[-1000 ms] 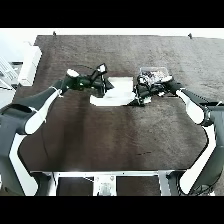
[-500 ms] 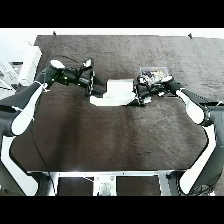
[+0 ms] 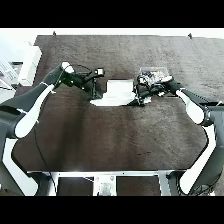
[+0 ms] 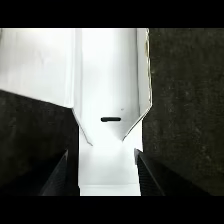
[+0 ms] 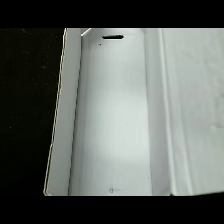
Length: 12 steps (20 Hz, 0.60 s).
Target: Fold the box and place the chain.
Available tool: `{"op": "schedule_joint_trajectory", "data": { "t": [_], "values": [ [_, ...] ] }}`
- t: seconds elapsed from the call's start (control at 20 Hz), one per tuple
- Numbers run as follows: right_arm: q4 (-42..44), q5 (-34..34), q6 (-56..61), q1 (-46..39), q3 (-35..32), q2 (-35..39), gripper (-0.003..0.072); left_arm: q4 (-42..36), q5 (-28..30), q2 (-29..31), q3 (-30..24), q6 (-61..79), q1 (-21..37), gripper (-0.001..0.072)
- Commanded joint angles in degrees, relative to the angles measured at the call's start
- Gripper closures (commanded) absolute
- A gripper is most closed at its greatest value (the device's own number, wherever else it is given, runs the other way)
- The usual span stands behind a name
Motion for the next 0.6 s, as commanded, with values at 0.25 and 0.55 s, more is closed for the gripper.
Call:
{"op": "schedule_joint_trajectory", "data": {
  "t": [0.25,0.55],
  "values": [
    [0.0,0.02,0.02,0.07,0.0,0.0,0.0099,3.39,1.55,-0.22,0.02,-1.6,-2.73,0.0212],
    [0.0,0.02,0.02,0.04,0.0,0.0,0.01,4.33,2.91,-2.14,0.02,-1.64,-3.78,0.0213]
  ]
}}
